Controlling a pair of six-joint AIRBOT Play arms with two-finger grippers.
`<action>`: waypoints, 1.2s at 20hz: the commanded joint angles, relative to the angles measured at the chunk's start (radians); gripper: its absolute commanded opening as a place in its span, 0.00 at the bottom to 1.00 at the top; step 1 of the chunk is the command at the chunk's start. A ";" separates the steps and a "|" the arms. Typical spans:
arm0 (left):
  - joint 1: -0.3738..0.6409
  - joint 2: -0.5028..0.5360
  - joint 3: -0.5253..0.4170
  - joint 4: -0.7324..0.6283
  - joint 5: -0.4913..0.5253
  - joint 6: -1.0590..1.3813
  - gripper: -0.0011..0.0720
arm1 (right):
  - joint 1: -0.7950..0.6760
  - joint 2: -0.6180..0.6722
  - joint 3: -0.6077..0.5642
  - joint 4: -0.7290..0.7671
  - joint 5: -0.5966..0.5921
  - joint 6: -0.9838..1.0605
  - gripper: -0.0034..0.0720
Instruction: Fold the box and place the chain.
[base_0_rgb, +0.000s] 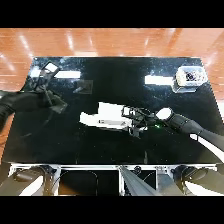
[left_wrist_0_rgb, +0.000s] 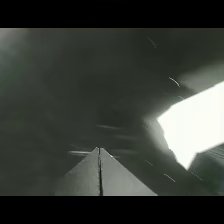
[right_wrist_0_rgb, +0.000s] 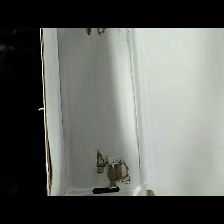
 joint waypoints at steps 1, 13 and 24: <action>0.386 -0.098 0.048 -0.697 0.440 0.529 0.05 | 0.000 -0.001 0.001 0.000 0.000 0.000 0.77; 0.079 -0.155 -0.224 -0.554 0.082 0.725 0.05 | 0.025 -0.004 0.001 -0.044 -0.008 0.016 0.77; -0.273 -0.157 -0.225 -0.375 -0.434 0.843 0.88 | 0.025 -0.004 0.001 -0.045 -0.018 0.027 0.77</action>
